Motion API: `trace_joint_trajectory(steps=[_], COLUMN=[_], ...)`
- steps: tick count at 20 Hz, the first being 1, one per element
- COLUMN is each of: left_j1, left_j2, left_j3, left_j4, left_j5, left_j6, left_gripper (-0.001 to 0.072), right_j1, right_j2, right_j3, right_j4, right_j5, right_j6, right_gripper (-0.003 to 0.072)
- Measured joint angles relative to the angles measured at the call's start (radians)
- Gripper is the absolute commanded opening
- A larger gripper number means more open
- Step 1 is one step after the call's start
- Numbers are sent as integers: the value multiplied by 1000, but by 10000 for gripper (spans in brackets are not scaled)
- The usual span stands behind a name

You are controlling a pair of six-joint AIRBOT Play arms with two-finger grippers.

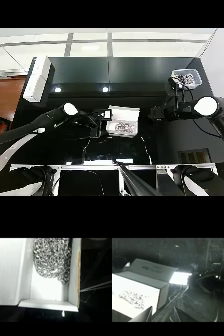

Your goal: Fold the box and place the chain.

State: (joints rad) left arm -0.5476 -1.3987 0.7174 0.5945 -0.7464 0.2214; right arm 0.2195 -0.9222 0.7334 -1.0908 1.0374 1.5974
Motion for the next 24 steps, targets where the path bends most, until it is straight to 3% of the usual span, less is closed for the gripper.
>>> trace_joint_trajectory(steps=[1,2,3,4,5,7,13,16,19,24], left_j1=[-6,-12,-16,-19,-21,-24,-27,-27,-27,-27], left_j2=[-1,-1,-1,-1,-1,-1,-2,-2,-2,-2], left_j3=[0,1,2,2,2,2,2,2,2,2], left_j4=[0,0,0,-1,-1,-3,-4,-4,-4,-4], left_j5=[-2,-5,-5,-4,-5,-5,-5,-5,-5,-5], left_j6=[6,9,13,15,16,19,22,22,22,22], left_gripper=[685,578,423,331,328,328,329,329,330,331], right_j1=[0,0,0,0,0,0,6,47,79,90], right_j2=[0,0,-1,-1,-1,-2,-84,-168,-198,-180], right_j3=[0,-1,-1,-1,-1,-1,-1,-1,17,115], right_j4=[0,1,1,1,1,3,193,289,325,241], right_j5=[-9,-13,-20,-25,-30,-58,-290,-332,-278,-37], right_j6=[0,0,0,0,0,0,-79,-200,-427,-809], right_gripper=[329,330,329,330,333,704,699,699,699,698])
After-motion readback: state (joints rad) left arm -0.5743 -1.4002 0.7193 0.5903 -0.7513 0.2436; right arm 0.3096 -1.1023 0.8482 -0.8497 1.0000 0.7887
